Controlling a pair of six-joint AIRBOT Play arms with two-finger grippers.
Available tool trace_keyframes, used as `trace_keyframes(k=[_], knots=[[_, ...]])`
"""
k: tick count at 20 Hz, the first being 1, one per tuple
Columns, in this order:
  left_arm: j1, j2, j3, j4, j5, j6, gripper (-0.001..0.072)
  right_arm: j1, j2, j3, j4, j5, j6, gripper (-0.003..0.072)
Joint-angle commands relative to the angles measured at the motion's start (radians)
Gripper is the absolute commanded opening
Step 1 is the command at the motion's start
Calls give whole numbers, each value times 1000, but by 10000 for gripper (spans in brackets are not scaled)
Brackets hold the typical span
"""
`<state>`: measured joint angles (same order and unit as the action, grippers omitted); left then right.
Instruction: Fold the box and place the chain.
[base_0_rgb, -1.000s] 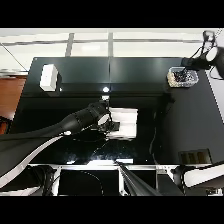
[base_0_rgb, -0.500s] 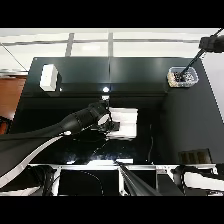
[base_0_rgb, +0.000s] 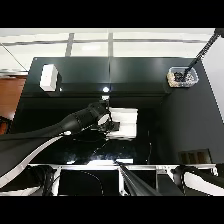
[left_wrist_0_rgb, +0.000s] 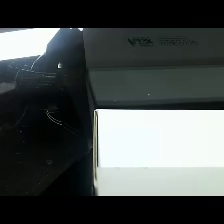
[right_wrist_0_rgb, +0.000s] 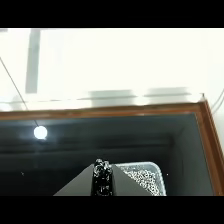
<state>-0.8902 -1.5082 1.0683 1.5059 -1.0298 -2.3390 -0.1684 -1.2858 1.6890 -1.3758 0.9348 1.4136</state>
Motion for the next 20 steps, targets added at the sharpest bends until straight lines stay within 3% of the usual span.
trace_keyframes(k=[1, 4, 10, 14, 20], knots=[[0, 0, 0, 0, -1, 0, 33, 0, 57, 8, 19, 26, -9, 41], [0, 0, 0, 0, -1, 0, 33, 0, 90, 8, 43, 83, -21, 41], [0, 0, 0, 1, 0, 0, 32, 1, 169, -3, 166, 312, -94, 42], [0, 0, 0, 1, 1, 0, 33, 1, 245, -104, 219, 388, -124, 42], [0, 0, 0, 2, 1, 0, 33, 53, 294, -320, 412, 479, -158, 42]])
